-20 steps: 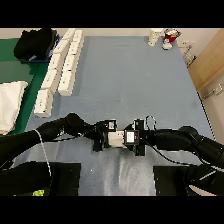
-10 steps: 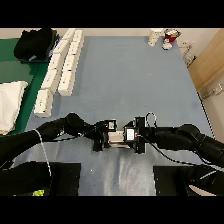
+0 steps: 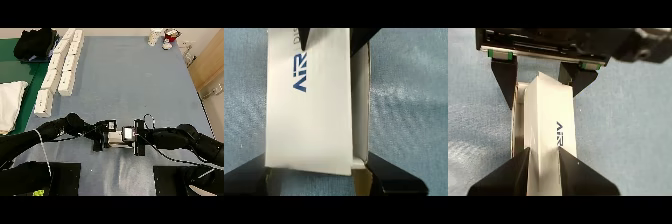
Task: Fold the box.
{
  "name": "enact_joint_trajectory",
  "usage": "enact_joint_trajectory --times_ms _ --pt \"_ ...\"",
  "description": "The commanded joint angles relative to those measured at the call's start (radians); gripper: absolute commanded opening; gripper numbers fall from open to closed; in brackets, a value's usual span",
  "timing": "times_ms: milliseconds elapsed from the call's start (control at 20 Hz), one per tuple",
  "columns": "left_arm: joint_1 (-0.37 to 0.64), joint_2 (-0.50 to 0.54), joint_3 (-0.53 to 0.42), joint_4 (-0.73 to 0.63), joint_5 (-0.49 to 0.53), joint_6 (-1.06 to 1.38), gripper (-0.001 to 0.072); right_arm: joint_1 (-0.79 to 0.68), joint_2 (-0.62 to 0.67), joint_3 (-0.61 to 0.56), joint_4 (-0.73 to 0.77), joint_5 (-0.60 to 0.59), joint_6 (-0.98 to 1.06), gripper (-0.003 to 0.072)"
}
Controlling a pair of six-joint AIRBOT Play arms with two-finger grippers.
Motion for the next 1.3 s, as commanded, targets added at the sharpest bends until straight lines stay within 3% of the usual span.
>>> enact_joint_trajectory --times_ms 0,450,650,700,800,950,1100,1150,1200,1250 --pt "0.001 0.0 0.0 0.0 0.0 0.0 0.0422 0.0 -0.009 0.0 0.02 -0.032 0.005 0.0262" --pt "0.001 0.0 0.0 0.0 0.0 0.0 0.0422 0.0 -0.006 0.001 0.032 -0.05 0.005 0.0266" --pt "0.001 0.0 0.0 0.0 0.0 0.0 0.0422 0.0 0.01 0.001 0.034 -0.05 0.005 0.0328" --pt "0.001 0.0 0.0 0.0 0.0 0.0 0.0422 0.0 0.012 0.001 0.035 -0.05 0.005 0.0394" --pt "0.001 0.0 0.0 0.0 0.0 0.0 0.0422 0.0 0.019 0.001 0.042 -0.05 0.006 0.0422" --pt "0.001 0.0 0.0 0.0 0.0 0.0 0.0422 0.0 0.06 0.001 0.105 -0.049 0.01 0.0425" --pt "0.001 0.0 0.0 0.0 0.0 0.0 0.0422 -0.005 0.116 0.0 0.225 -0.011 0.185 0.042" --pt "0.001 0.0 0.0 0.0 0.0 0.0 0.0422 -0.005 0.123 -0.006 0.25 0.025 0.268 0.0327" --pt "0.001 0.0 0.0 0.0 0.0 0.0 0.0422 -0.005 0.126 -0.026 0.274 0.084 0.339 0.016" --pt "0.001 0.0 0.0 0.0 0.0 0.0 0.0422 -0.002 0.13 -0.057 0.288 0.152 0.385 0.0058"
